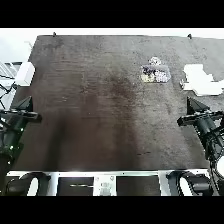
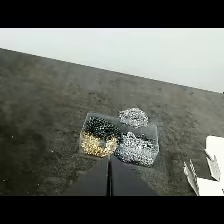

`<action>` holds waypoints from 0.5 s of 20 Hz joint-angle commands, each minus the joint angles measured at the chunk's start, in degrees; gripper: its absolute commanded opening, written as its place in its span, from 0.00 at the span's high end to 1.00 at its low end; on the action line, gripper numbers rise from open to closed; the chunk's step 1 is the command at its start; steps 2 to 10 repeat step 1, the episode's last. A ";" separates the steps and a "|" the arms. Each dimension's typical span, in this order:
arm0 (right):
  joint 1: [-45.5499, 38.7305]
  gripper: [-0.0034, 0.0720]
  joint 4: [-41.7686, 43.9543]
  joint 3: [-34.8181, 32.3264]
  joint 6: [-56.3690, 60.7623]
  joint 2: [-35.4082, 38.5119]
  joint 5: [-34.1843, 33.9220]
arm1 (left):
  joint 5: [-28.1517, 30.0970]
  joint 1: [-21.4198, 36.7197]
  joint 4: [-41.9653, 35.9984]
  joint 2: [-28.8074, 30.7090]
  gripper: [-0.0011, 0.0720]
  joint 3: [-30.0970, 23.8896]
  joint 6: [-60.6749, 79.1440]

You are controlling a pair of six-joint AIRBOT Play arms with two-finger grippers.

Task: Fold the box and place the chain.

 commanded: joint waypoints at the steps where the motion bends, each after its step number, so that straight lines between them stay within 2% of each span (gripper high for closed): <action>1: 0.02 0.94 0.00 -0.02 -0.02 0.02 0.02 | -0.20 0.02 0.02 0.07 0.96 0.00 -0.15; 10: 0.02 0.94 0.00 -0.02 -0.02 0.02 0.02 | -0.20 0.02 0.02 0.07 0.96 0.00 -0.15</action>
